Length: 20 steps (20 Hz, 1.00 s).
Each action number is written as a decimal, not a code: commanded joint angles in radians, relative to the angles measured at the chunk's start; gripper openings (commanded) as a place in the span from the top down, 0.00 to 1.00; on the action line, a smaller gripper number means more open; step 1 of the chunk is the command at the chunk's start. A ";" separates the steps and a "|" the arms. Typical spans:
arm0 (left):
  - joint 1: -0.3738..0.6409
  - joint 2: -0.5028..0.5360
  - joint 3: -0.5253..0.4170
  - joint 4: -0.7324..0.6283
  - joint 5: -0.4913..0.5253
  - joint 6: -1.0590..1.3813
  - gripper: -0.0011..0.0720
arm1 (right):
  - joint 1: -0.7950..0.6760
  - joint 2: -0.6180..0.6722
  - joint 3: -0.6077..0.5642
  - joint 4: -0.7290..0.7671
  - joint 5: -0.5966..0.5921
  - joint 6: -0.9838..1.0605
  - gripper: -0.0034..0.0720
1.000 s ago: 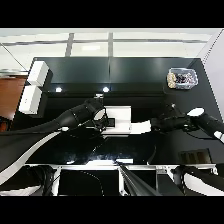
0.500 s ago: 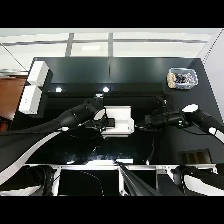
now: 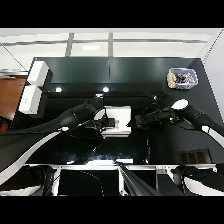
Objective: Fold the box and place the chain.
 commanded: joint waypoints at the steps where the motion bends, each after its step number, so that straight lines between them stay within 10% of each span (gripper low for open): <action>1: 0.001 0.000 0.000 0.000 0.000 0.000 0.95 | 0.074 0.000 0.010 -0.070 -0.094 0.084 0.22; 10: 0.001 0.000 0.000 0.001 0.001 0.000 0.95 | 0.319 0.000 0.196 -0.683 -0.135 0.660 0.22; 13: 0.001 0.000 0.000 0.002 0.004 0.000 0.95 | 0.383 0.000 0.237 -0.765 -0.110 0.764 0.46; 20: 0.001 0.000 0.000 0.004 0.005 0.000 0.95 | 0.461 -0.029 0.302 -0.944 -0.018 1.006 0.46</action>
